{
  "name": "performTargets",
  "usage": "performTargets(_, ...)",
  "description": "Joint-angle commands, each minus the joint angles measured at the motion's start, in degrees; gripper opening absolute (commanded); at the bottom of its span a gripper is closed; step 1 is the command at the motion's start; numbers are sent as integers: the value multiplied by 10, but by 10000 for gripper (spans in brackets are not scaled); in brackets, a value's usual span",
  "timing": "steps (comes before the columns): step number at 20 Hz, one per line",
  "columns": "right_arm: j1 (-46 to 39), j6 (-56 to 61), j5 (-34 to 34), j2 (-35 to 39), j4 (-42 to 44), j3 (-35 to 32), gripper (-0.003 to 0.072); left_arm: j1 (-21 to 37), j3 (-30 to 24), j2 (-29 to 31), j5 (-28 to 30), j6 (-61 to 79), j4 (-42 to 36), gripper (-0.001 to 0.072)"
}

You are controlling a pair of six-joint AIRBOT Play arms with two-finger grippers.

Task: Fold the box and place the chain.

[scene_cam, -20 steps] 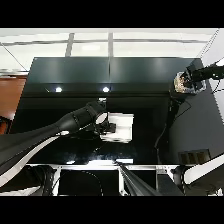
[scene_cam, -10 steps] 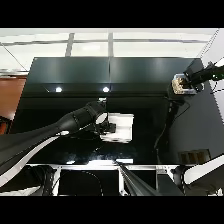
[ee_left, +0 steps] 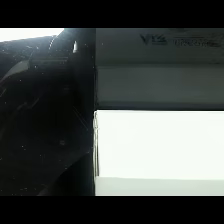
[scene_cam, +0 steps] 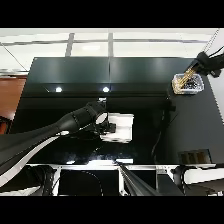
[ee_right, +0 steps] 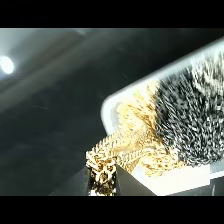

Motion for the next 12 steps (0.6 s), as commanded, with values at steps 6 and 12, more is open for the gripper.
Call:
performTargets(6, 1, -97, -1, 211, 32, 2, 9, 0, 1, 0, 0, 0, 0, 27)
performTargets(12, 10, -185, 112, 339, 65, -40, 4, 0, 1, 0, 0, 0, 0, 27)
